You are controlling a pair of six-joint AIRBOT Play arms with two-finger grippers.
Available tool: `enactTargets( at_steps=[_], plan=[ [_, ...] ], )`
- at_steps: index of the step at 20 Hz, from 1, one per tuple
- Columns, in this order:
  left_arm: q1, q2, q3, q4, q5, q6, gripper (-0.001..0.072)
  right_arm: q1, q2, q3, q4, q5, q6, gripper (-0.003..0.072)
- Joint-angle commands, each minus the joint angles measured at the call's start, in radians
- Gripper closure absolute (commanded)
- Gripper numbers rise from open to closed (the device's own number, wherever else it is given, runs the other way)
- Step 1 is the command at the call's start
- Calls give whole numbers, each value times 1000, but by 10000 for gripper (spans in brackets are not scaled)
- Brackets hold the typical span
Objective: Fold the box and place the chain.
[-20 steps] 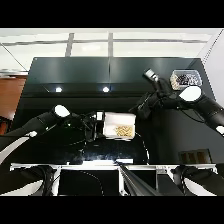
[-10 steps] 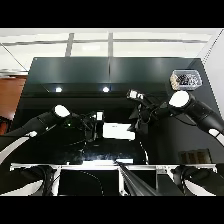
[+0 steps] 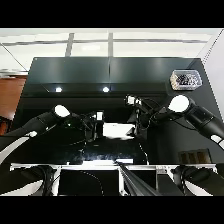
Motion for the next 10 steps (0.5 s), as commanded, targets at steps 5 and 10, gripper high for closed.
enactTargets(
  at_steps=[5,10],
  plan=[
    [-1,-1,0,0,0,0,347,68,9,-67,-24,-141,-2,-21],
    [-1,-1,0,0,0,0,347,87,9,-66,-52,-161,-2,44]
  ],
)
